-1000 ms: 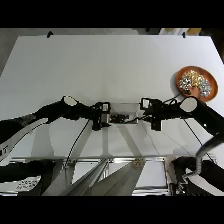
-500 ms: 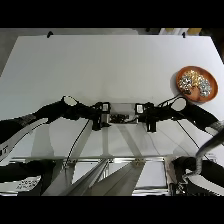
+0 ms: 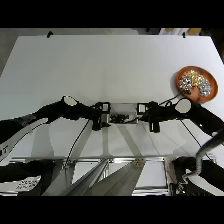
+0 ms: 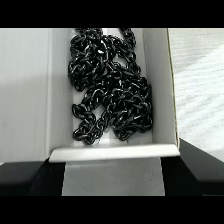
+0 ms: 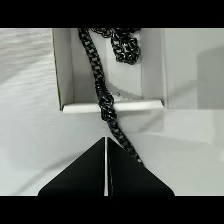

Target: Fold the box and place the chain.

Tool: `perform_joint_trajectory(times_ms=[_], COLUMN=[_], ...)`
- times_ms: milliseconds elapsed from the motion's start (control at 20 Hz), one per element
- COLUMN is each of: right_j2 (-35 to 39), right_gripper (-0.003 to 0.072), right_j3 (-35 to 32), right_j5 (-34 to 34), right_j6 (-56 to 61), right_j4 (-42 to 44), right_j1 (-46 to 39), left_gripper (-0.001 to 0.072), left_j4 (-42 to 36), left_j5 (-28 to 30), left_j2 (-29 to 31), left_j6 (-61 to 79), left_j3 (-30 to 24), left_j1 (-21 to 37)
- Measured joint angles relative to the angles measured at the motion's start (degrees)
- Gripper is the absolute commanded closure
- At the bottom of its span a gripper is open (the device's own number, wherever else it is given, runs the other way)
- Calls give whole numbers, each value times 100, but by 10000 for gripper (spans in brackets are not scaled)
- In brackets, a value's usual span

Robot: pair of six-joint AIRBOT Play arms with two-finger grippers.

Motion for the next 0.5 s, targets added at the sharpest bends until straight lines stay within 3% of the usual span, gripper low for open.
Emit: perform_joint_trajectory(times_ms=[100, 200, 300, 500], right_j2=[326, 503, 507, 94], right_gripper=[654, 477, 389, 389], right_j3=[0, -2, -2, 0], right_j5=[20, 15, -7, -181], right_j6=[118, 181, 197, 7], right_j4=[-87, -133, -164, -188], right_j1=[0, 0, 0, 0], left_gripper=[557, 557, 557, 557], left_j4=[0, 0, 0, 0], left_j5=[0, 0, 0, 0], left_j2=[0, 0, 0, 0], left_j6=[2, 2, 0, 0], left_j3=[0, 0, 0, 0], left_j1=[0, 0, 0, 0])
